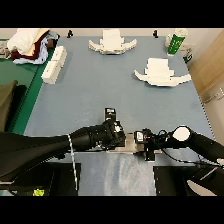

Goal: Fold the box.

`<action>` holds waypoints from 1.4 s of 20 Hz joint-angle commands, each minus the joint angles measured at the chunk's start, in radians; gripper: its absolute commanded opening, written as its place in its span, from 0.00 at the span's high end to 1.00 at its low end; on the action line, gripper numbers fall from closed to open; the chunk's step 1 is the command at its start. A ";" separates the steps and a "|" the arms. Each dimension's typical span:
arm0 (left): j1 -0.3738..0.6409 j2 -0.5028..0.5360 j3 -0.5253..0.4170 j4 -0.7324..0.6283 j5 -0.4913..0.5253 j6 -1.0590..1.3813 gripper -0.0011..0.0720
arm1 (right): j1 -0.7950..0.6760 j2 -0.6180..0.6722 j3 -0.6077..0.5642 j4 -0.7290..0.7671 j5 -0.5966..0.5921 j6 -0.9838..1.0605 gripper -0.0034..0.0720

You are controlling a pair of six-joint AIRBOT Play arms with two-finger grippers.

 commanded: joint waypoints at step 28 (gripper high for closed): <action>0.082 0.279 0.169 0.035 -0.367 0.577 0.97 | 0.001 0.000 0.000 0.001 0.000 0.000 0.29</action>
